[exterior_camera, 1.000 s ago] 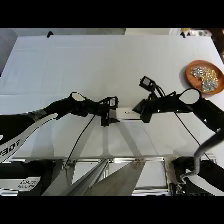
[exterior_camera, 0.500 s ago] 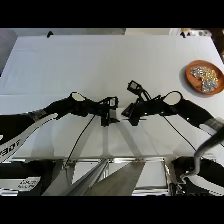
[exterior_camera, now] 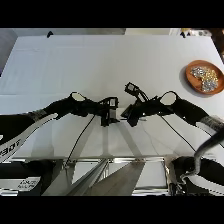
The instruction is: Fold the box and place the chain.
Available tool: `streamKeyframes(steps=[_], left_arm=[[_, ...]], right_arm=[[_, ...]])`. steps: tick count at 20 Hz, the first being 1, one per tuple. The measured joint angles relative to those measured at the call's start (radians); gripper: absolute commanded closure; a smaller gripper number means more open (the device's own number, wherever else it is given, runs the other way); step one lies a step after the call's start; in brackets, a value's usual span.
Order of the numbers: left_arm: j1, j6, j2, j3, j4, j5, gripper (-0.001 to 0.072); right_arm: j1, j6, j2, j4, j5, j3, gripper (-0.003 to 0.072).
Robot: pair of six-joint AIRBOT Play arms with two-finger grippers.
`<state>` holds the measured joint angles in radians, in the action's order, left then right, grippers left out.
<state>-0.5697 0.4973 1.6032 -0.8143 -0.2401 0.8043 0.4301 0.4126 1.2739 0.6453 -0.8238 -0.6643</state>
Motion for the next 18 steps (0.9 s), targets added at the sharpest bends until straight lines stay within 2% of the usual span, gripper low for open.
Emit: streamKeyframes(steps=[6,9,14,18], left_arm=[[0.000,-0.003,0.000,0.000,0.000,0.002,0.0574],[0.000,-0.002,0.000,0.000,0.000,0.001,0.0574],[0.000,-0.002,0.000,0.000,0.000,0.001,0.0574],[0.000,-0.001,0.000,0.000,0.000,0.001,0.0574]], right_arm=[[-0.002,0.050,-0.118,0.064,-0.020,-0.053,0.0671],[-0.026,0.192,-0.210,0.197,-0.069,-0.081,0.0672],[-0.130,0.502,-0.296,0.492,-0.304,-0.094,0.0670],[-0.224,0.704,-0.311,0.618,-0.456,-0.096,0.0670]])
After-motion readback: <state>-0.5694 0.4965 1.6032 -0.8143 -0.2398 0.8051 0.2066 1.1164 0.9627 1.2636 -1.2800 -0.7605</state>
